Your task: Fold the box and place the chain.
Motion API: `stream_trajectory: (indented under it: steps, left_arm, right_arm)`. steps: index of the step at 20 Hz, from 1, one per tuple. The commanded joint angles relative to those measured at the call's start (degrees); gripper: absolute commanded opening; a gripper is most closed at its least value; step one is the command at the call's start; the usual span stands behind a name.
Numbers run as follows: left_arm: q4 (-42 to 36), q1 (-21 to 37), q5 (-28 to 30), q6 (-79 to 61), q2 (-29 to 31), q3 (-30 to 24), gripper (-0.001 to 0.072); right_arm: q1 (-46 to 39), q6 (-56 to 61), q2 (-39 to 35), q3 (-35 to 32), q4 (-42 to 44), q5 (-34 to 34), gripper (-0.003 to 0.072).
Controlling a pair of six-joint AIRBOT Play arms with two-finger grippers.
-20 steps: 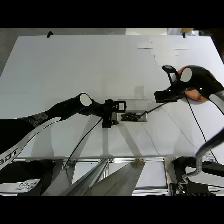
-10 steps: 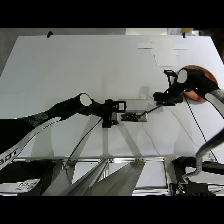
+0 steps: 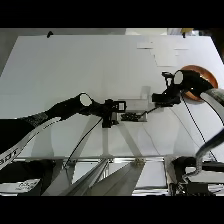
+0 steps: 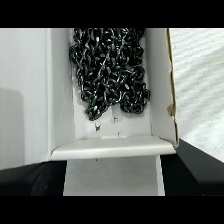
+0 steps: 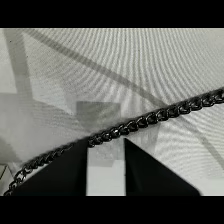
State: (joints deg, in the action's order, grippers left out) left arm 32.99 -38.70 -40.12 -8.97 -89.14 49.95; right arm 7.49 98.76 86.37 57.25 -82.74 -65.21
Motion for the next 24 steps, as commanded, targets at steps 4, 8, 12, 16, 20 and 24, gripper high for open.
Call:
stream_trajectory:
  steps: [4, 8, 12, 16, 20, 24]
  left_arm:
    - [0.0, 0.0, 0.0, 0.0, 0.0, 0.0, 0.0062]
    - [0.0, 0.0, 0.0, 0.0, 0.0, 0.0, 0.0062]
    - [0.0, 0.0, 0.0, 0.0, 0.0, 0.0, 0.0062]
    - [0.0, 0.0, 0.0, 0.0, 0.0, 0.0, 0.0062]
    - [0.0, 0.0, 0.0, 0.0, 0.0, 0.0, 0.0062]
    - [0.0, 0.0, 0.0, 0.0, 0.0, 0.0, 0.0062]
  right_arm:
    - [0.2, -2.3, -0.1, 0.0, -0.2, -1.8, 0.0020]
    - [0.4, -7.0, -7.5, 0.0, -2.9, -3.7, 0.0019]
    - [0.4, -13.9, -18.9, 0.0, -2.8, -9.4, 0.0019]
    - [0.4, -15.6, -31.1, 0.0, 2.8, -9.8, 0.0019]
    - [0.4, -20.0, -39.5, 0.0, 14.0, -9.7, 0.0020]
    - [1.1, -22.9, -41.3, 0.0, 21.2, -8.9, 0.0019]
